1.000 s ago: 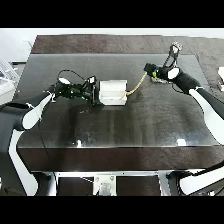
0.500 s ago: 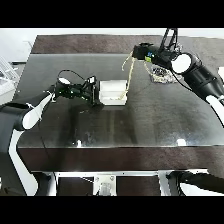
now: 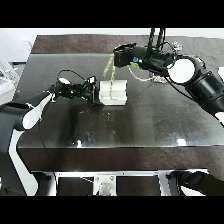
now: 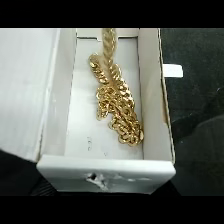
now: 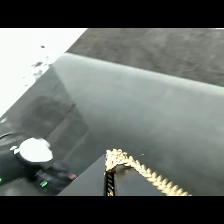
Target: Fold the box and place the chain.
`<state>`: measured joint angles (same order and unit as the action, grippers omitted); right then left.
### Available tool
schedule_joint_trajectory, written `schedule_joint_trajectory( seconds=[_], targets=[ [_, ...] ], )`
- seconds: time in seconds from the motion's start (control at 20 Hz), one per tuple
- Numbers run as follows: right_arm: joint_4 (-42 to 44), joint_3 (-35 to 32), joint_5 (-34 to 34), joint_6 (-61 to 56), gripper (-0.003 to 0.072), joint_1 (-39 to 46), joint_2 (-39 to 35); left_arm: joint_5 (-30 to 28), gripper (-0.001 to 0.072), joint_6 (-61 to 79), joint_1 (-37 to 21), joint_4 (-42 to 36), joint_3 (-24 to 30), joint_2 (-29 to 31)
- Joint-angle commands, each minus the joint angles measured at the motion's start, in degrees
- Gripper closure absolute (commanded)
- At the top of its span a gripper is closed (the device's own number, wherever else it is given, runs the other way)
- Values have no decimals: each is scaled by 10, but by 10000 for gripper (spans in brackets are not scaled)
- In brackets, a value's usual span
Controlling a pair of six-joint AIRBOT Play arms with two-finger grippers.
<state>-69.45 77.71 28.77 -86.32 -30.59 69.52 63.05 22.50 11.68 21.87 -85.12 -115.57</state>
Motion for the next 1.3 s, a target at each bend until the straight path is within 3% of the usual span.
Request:
schedule_joint_trajectory(
  seconds=[0.0, 0.55, 0.95, 1.25],
  targets=[
    [-8, 0, 35, 0, 683, -30, -11, 0, 357, 0, 0, 0, 0, 0],
    [-13, -92, 45, -38, 684, -38, -11, 0, 358, 0, 0, 0, 0, 0],
    [-13, -203, -79, -52, 683, -30, -1, 1, 358, 0, 0, 0, 0, 0],
    [-12, -208, -143, -51, 683, -11, 13, 2, 358, 0, 0, 0, 0, 0]
  ],
)
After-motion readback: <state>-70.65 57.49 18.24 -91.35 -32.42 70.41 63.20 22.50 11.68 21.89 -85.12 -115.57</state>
